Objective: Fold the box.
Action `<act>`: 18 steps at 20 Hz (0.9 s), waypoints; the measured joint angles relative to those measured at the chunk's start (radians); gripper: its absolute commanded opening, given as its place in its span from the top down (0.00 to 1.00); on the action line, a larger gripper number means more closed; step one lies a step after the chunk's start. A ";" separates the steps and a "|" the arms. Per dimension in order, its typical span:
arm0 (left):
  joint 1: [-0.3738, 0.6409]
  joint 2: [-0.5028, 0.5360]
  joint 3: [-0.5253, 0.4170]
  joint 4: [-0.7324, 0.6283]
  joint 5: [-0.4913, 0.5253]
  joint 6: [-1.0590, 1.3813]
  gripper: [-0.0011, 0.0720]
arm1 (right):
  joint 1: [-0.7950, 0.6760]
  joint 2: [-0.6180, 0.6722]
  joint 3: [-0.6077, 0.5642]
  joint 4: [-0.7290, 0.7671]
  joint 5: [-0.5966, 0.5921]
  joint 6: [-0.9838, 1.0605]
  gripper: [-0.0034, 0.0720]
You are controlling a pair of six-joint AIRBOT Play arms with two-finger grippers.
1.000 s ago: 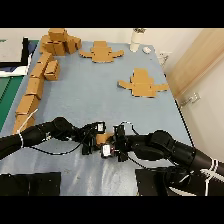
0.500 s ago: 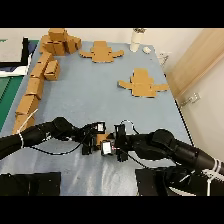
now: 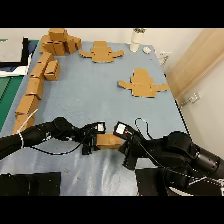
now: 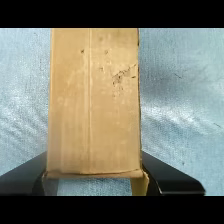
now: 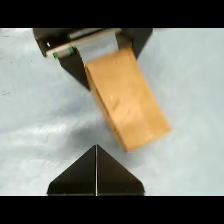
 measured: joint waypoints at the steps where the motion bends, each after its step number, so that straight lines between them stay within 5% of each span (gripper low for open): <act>1: 0.000 0.000 0.000 0.000 0.000 0.000 0.37 | 0.000 0.003 -0.012 0.019 -0.022 0.090 0.95; 4: 0.000 0.000 0.000 0.000 0.000 0.000 0.37 | 0.000 0.000 -0.059 0.106 0.013 0.282 0.95; 11: 0.000 0.000 0.000 0.000 0.000 0.000 0.37 | -0.078 -0.008 -0.153 0.217 0.368 0.587 0.95; 18: 0.000 0.000 0.000 0.000 0.000 0.000 0.37 | -0.150 -0.008 -0.183 0.286 0.444 0.648 0.95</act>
